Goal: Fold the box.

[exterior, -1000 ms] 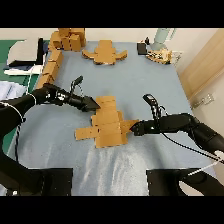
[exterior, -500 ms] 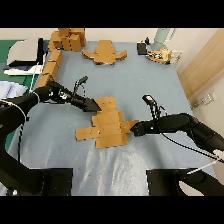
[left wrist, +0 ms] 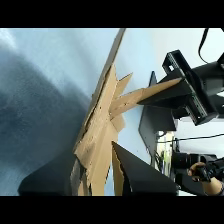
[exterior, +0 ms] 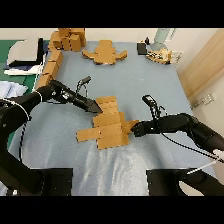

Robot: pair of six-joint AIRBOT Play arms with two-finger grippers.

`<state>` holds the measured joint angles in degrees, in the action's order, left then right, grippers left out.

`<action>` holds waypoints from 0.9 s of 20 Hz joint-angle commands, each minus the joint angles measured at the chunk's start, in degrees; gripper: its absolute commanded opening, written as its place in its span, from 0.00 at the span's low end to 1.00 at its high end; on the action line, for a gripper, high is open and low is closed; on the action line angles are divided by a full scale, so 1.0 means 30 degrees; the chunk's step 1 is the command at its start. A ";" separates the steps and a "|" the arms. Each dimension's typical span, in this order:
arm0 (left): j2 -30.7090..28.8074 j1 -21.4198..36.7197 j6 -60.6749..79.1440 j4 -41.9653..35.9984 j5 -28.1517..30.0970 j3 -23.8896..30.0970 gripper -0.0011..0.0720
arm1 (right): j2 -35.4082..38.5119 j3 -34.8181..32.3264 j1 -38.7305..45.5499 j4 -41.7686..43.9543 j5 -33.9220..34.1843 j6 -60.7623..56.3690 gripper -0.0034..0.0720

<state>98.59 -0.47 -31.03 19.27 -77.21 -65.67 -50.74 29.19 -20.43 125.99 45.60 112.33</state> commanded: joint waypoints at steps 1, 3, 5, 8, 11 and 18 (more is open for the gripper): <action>0.0087 -0.0095 0.0270 0.0073 -0.0284 -0.0131 0.40 | -0.0015 0.0007 -0.0007 -0.0087 -0.0044 0.0007 0.05; 0.0204 -0.0262 0.0539 0.0058 -0.0291 -0.0131 0.40 | -0.0007 0.0007 -0.0007 -0.0109 -0.0036 0.0007 0.05; 0.0364 -0.0568 0.0634 0.0095 -0.0284 -0.0131 0.40 | -0.0015 0.0007 -0.0007 -0.0175 -0.0036 0.0007 0.05; 0.0495 -0.0670 0.0707 0.0102 -0.0233 -0.0168 0.40 | -0.0007 0.0007 -0.0007 -0.0291 -0.0022 0.0007 0.05; 0.0495 -0.0612 0.0707 0.0095 -0.0117 -0.0634 0.15 | -0.0007 0.0007 -0.0007 -0.0430 0.0000 0.0007 0.05; 0.0517 -0.0736 0.0969 0.0270 -0.0124 -0.0984 0.04 | -0.0007 0.0007 -0.0007 -0.0444 0.0066 0.0000 0.05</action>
<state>100.12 -2.59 -28.86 19.70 -77.41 -68.34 -50.74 29.21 -20.43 124.70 45.63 112.36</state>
